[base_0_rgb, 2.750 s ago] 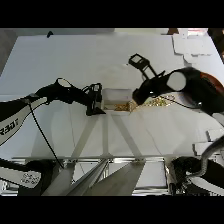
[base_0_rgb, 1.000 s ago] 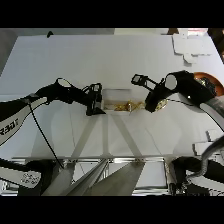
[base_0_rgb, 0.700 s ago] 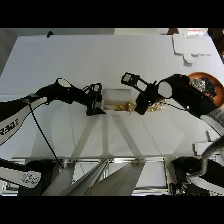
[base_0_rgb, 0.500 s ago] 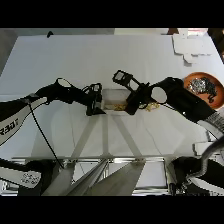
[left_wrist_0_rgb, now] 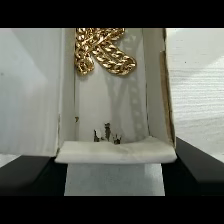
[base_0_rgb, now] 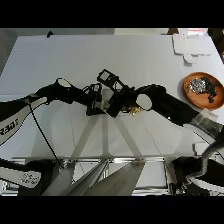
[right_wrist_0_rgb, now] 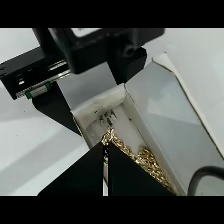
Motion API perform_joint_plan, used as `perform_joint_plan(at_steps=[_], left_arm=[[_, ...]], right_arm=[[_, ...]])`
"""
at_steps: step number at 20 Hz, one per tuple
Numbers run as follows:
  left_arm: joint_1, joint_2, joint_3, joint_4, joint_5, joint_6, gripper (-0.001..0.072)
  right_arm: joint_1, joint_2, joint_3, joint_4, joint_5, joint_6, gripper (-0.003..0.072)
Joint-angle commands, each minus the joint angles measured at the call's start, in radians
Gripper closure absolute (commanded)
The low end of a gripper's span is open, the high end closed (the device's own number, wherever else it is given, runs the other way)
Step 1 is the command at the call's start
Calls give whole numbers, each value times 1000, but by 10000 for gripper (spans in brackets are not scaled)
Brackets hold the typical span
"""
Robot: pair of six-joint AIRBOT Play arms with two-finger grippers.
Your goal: Fold the box and place the chain.
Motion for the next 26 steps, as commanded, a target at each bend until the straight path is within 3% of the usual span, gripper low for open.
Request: perform_joint_plan(at_steps=[1, 2, 8, 14, 18, 20, 21, 22, 26], left_arm=[[0, 1, 0, 0, 0, 0, 502], [0, 1, 0, 0, 0, 0, 502], [0, 1, 0, 0, 0, 0, 502], [0, 1, 0, 0, 0, 0, 502], [0, 1, 0, 0, 0, 0, 502], [0, 1, 0, 0, 0, 0, 502], [0, 1, 0, 0, 0, 0, 502], [0, 1, 0, 0, 0, 0, 502], [0, 1, 0, 0, 0, 0, 502]], right_arm=[[7, -48, 2, 17, -9, 23, 506], [5, -42, 2, -2, 7, 23, 327], [-171, 127, -22, -26, 207, -137, 330], [-418, 310, -226, 98, 225, -505, 320], [-459, 214, -268, 151, 216, -824, 207], [-459, 130, -268, 196, 214, -989, 199], [-459, 89, -268, 232, 199, -1028, 130], [-459, 49, -268, 265, 178, -1044, 111], [-458, -72, -268, 402, 130, -1157, 96]])
